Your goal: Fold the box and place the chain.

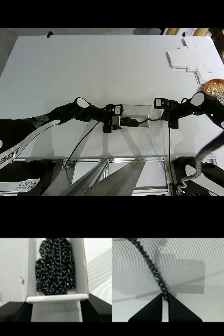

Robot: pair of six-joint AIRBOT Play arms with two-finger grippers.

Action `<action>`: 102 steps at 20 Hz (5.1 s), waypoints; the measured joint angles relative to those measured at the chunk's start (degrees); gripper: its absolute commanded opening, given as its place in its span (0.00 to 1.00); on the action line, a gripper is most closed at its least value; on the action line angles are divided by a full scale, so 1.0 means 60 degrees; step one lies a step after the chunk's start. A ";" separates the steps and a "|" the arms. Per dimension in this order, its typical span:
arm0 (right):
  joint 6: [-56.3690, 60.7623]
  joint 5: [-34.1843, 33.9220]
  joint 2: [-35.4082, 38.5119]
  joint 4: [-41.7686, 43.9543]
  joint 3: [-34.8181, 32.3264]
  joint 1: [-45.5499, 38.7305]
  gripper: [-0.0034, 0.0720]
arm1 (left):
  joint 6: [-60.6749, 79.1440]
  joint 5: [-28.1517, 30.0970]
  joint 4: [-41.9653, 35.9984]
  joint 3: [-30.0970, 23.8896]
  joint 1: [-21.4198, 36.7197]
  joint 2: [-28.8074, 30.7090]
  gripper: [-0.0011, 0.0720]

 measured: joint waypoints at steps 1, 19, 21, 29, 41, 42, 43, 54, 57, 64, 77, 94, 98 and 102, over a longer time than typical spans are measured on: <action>0.0018 0.0215 0.0189 -0.0080 -0.0004 0.0000 0.06 | 0.0000 0.0000 0.0000 -0.0004 0.0000 0.0000 0.39; 0.1475 -0.0576 0.3060 0.3410 -0.0004 0.4299 0.06 | 0.0000 0.0000 0.0000 -0.0004 0.0000 0.0000 0.39; 0.1508 -0.1016 0.2969 0.3738 -0.0004 0.4594 0.06 | 0.0000 0.0000 0.0000 -0.0004 0.0000 0.0000 0.39; 0.1545 -0.1570 0.2659 0.3592 0.0025 0.4921 0.28 | 0.0000 0.0000 0.0000 0.0000 0.0000 0.0000 0.39; 0.1650 -0.0659 0.3741 -0.0197 0.0164 0.2208 0.28 | 0.0000 0.0000 0.0000 -0.0004 0.0000 0.0000 0.39; 0.1395 -0.0517 0.3588 -0.0226 0.0160 0.1887 0.28 | 0.0000 0.0000 0.0000 -0.0004 0.0000 0.0000 0.39; 0.1169 -0.0412 0.3355 -0.0248 0.0157 0.1628 0.28 | 0.0000 0.0000 0.0000 -0.0004 0.0000 0.0000 0.39; -0.0080 -0.0233 0.0459 -0.0441 0.0157 0.0987 0.27 | 0.0000 0.0000 0.0000 0.0000 0.0000 0.0000 0.39; -0.0226 -0.0375 0.0069 -0.0386 0.0160 0.0976 0.26 | 0.0000 -0.0004 0.0000 -0.0004 0.0000 0.0000 0.39; -0.0324 -0.0514 -0.0350 -0.0193 0.0160 0.0976 0.06 | 0.0000 0.0000 0.0000 -0.0004 0.0000 0.0000 0.39; 0.0412 0.0805 0.1763 -0.0127 0.0146 0.2062 0.06 | 0.0000 0.0000 0.0000 -0.0004 0.0000 0.0000 0.39; 0.1020 -0.0448 0.0641 -0.1286 -0.0069 0.1920 0.27 | 0.0000 0.0000 0.0000 -0.0004 0.0000 0.0000 0.39; 0.1016 -0.0488 0.0423 -0.1235 -0.0073 0.1902 0.27 | 0.0000 0.0000 0.0000 -0.0004 0.0000 0.0000 0.39; 0.0969 -0.0681 0.0361 -0.1005 -0.0189 0.1902 0.27 | 0.0000 0.0000 0.0000 0.0000 0.0000 0.0000 0.39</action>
